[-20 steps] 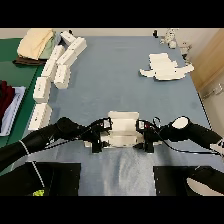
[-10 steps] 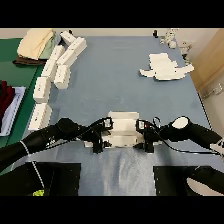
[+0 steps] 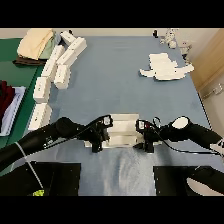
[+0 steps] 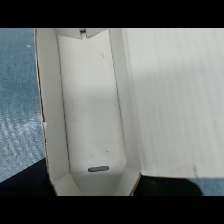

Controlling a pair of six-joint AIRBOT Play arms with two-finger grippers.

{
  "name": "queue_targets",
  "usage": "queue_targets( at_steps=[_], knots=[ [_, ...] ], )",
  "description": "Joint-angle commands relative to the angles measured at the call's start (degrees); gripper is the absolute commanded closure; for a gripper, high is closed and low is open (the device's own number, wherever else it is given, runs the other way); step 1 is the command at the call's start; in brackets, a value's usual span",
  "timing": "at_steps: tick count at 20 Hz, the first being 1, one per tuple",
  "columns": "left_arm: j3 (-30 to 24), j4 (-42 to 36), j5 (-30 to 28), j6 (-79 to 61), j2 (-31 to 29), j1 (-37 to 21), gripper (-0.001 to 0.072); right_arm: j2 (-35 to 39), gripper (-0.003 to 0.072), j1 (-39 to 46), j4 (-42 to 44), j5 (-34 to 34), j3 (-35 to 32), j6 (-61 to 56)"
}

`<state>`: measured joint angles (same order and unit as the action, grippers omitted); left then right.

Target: Fold the box.

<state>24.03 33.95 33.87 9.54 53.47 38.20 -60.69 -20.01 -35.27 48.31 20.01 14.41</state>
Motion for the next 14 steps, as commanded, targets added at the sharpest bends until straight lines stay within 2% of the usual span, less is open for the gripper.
queue_targets(
  at_steps=[1, 3, 5, 7, 8, 10, 12, 14],
  knots=[
    [2.01, 14.71, 3.39, 27.61, -4.83, -0.09, 0.0696, 0.04, 0.0178, 0.02, 0.02, 0.02, 0.04, 0.0],
    [2.75, 24.72, 7.23, 45.94, -9.51, -0.09, 0.0696, 0.04, 0.0178, 0.02, 0.0, 0.02, 0.04, 0.0],
    [2.73, 38.42, 10.88, 66.6, -14.1, -1.25, 0.0696, 0.04, 0.0178, 0.02, 0.0, 0.02, 0.04, 0.0],
    [2.73, 49.53, 17.9, 84.98, -16.15, -5.6, 0.0697, 0.04, 0.0179, 0.02, 0.02, 0.02, 0.04, 0.0],
    [2.67, 51.56, 22.12, 87.25, -16.09, -8.81, 0.0696, 0.04, 0.0178, 0.02, 0.0, 0.02, 0.04, 0.0],
    [1.97, 50.84, 25.97, 86.16, -14.56, -15.34, 0.0696, 0.04, 0.0178, 0.02, 0.0, 0.02, 0.04, 0.0],
    [1.05, 47.98, 26.01, 85.33, -12.0, -20.63, 0.0696, 0.04, 0.0178, 0.02, 0.0, 0.02, 0.04, 0.0],
    [0.15, 40.19, 24.94, 80.3, -9.05, -23.39, 0.0696, 0.04, 0.0178, 0.02, 0.0, 0.02, 0.04, 0.0]
  ],
)
